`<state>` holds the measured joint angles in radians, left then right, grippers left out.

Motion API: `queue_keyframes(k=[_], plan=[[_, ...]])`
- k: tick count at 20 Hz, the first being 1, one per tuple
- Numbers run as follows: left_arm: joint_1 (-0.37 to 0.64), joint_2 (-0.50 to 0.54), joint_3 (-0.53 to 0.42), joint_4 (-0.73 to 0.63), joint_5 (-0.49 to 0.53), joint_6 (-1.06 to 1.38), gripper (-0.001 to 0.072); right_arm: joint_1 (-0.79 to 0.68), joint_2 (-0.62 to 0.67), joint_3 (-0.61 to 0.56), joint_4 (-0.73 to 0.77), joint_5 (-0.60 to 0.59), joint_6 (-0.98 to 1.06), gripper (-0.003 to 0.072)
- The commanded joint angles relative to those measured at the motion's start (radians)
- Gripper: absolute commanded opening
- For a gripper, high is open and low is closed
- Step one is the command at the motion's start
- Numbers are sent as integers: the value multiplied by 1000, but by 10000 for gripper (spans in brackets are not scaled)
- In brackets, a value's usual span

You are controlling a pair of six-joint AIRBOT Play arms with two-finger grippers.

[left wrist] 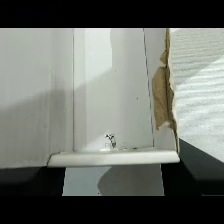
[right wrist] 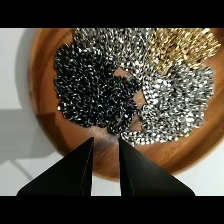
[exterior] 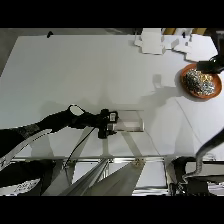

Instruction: Fold the box and place the chain.

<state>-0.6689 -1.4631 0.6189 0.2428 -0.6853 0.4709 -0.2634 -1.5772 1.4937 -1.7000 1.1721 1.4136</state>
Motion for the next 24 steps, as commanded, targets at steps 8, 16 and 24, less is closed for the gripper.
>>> queue_keyframes(k=[8,16,24], plan=[[0,1,0,0,0,0,342,-44,-202,5,68,-54,-88,246],[0,1,0,0,0,0,342,-44,-221,5,85,-69,-83,93],[0,1,0,0,1,0,342,4,93,5,103,98,-137,15]])
